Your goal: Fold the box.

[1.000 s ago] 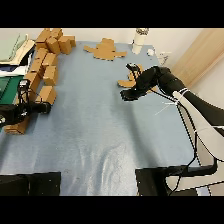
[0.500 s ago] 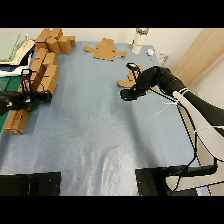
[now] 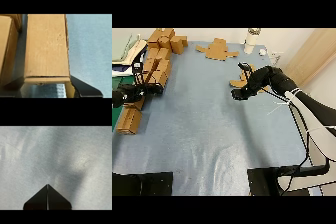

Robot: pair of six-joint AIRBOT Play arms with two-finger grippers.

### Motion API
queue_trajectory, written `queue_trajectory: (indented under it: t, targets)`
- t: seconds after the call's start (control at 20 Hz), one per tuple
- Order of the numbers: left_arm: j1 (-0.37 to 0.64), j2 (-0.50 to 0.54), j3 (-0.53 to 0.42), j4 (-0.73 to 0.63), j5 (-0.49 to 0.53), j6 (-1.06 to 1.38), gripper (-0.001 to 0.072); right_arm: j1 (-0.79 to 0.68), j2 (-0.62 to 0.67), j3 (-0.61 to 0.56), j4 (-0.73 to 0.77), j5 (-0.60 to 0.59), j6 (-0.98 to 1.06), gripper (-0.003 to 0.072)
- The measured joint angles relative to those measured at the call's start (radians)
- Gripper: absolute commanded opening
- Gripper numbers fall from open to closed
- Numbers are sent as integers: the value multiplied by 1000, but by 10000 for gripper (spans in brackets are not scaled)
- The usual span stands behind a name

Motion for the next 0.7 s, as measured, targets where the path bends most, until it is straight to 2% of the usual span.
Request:
queue_trajectory:
  t: [0.2,0.3,0.7]
  targets:
    - [0,-8,6,5,-27,0,593,0,0,0,3,5,0,5]
    - [0,-10,7,7,-34,0,720,0,0,0,4,6,0,5]
    - [1,-1,7,39,-85,0,720,0,0,0,7,7,0,5]
